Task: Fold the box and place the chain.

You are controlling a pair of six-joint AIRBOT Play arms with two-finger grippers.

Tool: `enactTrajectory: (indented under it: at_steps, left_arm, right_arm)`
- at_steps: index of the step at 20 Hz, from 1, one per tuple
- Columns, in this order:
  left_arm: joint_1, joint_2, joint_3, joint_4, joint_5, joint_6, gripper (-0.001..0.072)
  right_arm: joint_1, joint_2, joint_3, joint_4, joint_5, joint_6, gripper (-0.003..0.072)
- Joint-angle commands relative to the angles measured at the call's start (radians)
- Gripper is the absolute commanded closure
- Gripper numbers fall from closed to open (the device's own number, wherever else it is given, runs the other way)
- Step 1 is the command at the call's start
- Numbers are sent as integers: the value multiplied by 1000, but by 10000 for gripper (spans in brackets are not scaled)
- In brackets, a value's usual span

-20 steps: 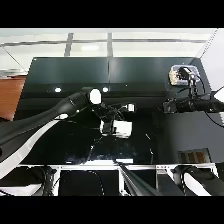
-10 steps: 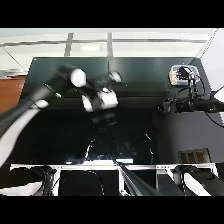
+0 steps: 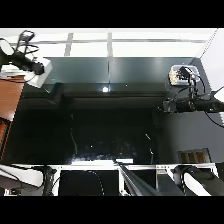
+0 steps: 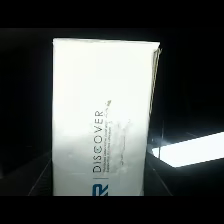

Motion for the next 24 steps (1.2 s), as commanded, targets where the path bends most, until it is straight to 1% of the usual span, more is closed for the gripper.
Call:
enactTrajectory:
  at_steps: [1,2,4,5,6,7,8,10,12,13,14,15,16,17,18,19,20,21,24]
  left_arm:
    - [101,-177,179,-48,0,-65,357]
    - [103,-225,222,-69,-13,-65,356]
    - [103,-298,288,-48,-28,-63,357]
    - [104,-321,310,-54,-39,-64,357]
    - [104,-331,320,-47,-41,-72,335]
    - [104,-330,331,-26,-40,-115,123]
    - [103,-329,364,7,-56,-195,-11]
    - [104,-307,449,38,-130,-247,-11]
    - [103,-220,454,24,-151,-271,-4]
    - [101,-169,443,-7,-171,-272,63]
    - [99,-111,423,-53,-209,-272,327]
    - [97,-51,391,-126,-260,-272,693]
    - [92,1,347,-225,-309,-271,687]
    - [82,55,283,-337,-361,-253,688]
    - [60,106,207,-413,-386,-231,689]
    - [18,171,105,-442,-380,-223,689]
    - [-32,243,-10,-435,-343,-224,689]
    - [-89,327,-142,-429,-274,-230,690]
    - [-263,611,-587,-407,13,-246,689]
  right_arm:
    - [0,1,0,5,26,28,668]
    - [0,1,0,6,27,32,668]
    - [0,1,0,6,27,45,669]
    - [0,1,0,6,27,51,668]
    - [0,1,0,7,27,53,668]
    - [0,1,0,7,27,53,668]
    - [0,1,0,6,27,53,668]
    - [0,1,0,6,24,52,668]
    - [0,1,0,6,18,52,668]
    - [0,1,0,4,15,51,668]
    - [2,1,0,-2,10,51,668]
    - [3,1,-1,-2,-1,46,668]
    - [5,1,-1,-3,-25,41,668]
    - [8,1,-3,-3,-62,29,668]
    - [13,1,-8,-6,-106,14,668]
    - [21,0,-17,-8,-154,-11,669]
    - [32,0,-29,-17,-203,-40,668]
    - [42,0,-39,-33,-241,-73,668]
    - [51,0,-68,-90,-303,-107,668]
